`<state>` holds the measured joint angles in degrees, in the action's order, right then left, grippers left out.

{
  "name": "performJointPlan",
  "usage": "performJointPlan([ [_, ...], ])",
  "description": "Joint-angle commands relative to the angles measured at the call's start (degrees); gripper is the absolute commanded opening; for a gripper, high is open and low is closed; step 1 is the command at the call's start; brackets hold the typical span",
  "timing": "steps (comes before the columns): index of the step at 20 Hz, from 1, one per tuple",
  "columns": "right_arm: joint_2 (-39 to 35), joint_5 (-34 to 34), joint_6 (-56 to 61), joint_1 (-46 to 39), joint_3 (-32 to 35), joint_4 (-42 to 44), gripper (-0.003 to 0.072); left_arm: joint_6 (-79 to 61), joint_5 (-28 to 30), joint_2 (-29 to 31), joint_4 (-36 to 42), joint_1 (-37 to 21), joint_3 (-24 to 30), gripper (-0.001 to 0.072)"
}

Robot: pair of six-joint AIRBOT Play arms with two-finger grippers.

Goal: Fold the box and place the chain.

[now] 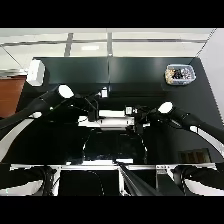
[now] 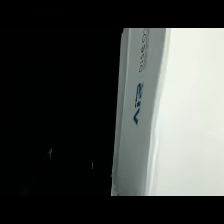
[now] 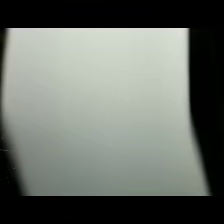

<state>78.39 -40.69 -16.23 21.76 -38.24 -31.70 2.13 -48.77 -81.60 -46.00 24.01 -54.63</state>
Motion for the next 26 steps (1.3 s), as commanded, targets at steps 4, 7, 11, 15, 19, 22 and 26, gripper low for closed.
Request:
performJointPlan([
  [4,0.0,0.0,0.0,0.0,0.0,-0.1,0.0476,18.1,-8.2,10.2,-12.1,-5.8,0.0,0.0708],
  [7,0.0,-0.5,0.0,0.0,0.0,-0.3,0.0196,35.2,-17.9,12.9,-12.5,-8.9,0.0,0.0648],
  [11,0.0,-0.5,0.0,0.0,0.0,-0.3,0.0190,33.7,-33.1,9.5,2.6,-8.5,2.3,0.0023],
  [15,0.0,-0.4,0.0,0.0,0.0,-0.3,0.0190,22.6,-25.5,4.8,19.0,-4.9,6.5,0.0022],
  [19,0.0,-0.4,0.0,0.0,0.0,-0.3,0.0190,15.1,-5.3,4.2,27.1,-6.5,6.0,0.0022],
  [22,0.0,-0.4,0.0,0.0,0.0,-0.3,0.0190,14.8,6.6,3.3,26.5,-6.4,6.0,0.0022],
  [26,0.0,-0.2,0.0,0.0,0.0,-0.2,0.0190,20.3,4.4,-1.1,17.1,-6.0,6.0,0.0022],
])
